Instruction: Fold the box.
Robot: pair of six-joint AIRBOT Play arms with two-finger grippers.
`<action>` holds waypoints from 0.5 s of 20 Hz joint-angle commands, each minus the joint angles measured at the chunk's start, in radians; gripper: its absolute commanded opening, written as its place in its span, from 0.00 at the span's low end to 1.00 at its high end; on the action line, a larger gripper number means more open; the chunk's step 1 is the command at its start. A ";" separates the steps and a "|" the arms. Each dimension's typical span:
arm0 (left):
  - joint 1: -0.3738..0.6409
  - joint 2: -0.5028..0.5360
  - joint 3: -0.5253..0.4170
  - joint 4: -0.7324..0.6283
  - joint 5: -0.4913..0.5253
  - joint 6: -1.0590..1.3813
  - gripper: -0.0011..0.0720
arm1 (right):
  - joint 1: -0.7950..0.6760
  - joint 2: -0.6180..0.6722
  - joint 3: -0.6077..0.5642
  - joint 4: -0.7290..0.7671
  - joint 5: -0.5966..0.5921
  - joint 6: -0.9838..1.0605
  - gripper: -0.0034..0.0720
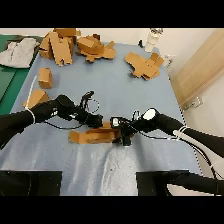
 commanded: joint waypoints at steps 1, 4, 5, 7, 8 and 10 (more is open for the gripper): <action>0.002 -0.023 0.002 0.004 -0.037 -0.023 0.03 | 0.001 0.000 0.000 0.002 -0.001 0.001 0.74; 0.004 -0.025 0.002 0.002 -0.037 -0.007 0.03 | 0.000 0.000 0.000 0.002 -0.001 0.001 0.74; 0.005 -0.024 0.003 -0.001 -0.031 0.021 0.03 | 0.000 0.000 0.000 0.002 -0.001 0.000 0.74; 0.006 -0.024 0.008 -0.017 0.008 0.080 0.03 | 0.000 0.000 0.000 0.002 -0.001 0.000 0.74; 0.006 -0.024 0.017 -0.032 0.038 0.123 0.03 | 0.000 0.000 0.000 0.002 -0.001 0.000 0.74; 0.022 -0.024 0.052 -0.045 0.059 0.206 0.03 | 0.000 0.000 0.000 0.002 0.003 0.000 0.74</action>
